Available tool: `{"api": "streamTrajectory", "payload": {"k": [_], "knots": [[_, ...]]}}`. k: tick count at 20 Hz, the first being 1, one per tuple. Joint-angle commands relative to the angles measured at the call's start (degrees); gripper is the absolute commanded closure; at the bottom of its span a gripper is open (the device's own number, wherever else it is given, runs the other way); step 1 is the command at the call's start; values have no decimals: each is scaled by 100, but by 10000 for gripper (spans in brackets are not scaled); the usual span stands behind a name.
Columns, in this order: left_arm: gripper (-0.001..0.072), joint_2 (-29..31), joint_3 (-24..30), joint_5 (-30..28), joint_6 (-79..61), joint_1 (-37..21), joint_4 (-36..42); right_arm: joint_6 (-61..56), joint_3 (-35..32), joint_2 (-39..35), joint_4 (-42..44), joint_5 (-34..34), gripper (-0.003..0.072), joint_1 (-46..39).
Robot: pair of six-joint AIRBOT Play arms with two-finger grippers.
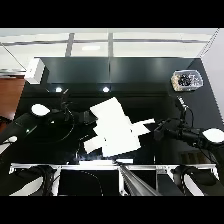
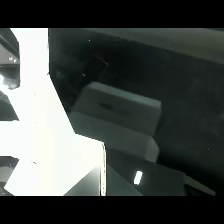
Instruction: Fold the box and place the chain.
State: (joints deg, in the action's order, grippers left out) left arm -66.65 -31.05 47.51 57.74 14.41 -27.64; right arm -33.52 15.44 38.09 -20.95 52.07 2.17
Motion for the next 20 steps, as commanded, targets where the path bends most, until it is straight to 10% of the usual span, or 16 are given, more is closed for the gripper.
{"api": "streamTrajectory", "payload": {"k": [1, 13, 20], "knots": [[3, -317, 0, 839, -1176, -151, 627, -81, -4, -7, -13, -7, 672, 11], [40, -1845, -697, 2514, -4030, -157, 752, -424, -4, -7, -76, 31, 672, 11], [384, -2935, -1567, 3622, -4192, -155, 474, -1029, -4, -7, -817, 57, 672, 11]]}}
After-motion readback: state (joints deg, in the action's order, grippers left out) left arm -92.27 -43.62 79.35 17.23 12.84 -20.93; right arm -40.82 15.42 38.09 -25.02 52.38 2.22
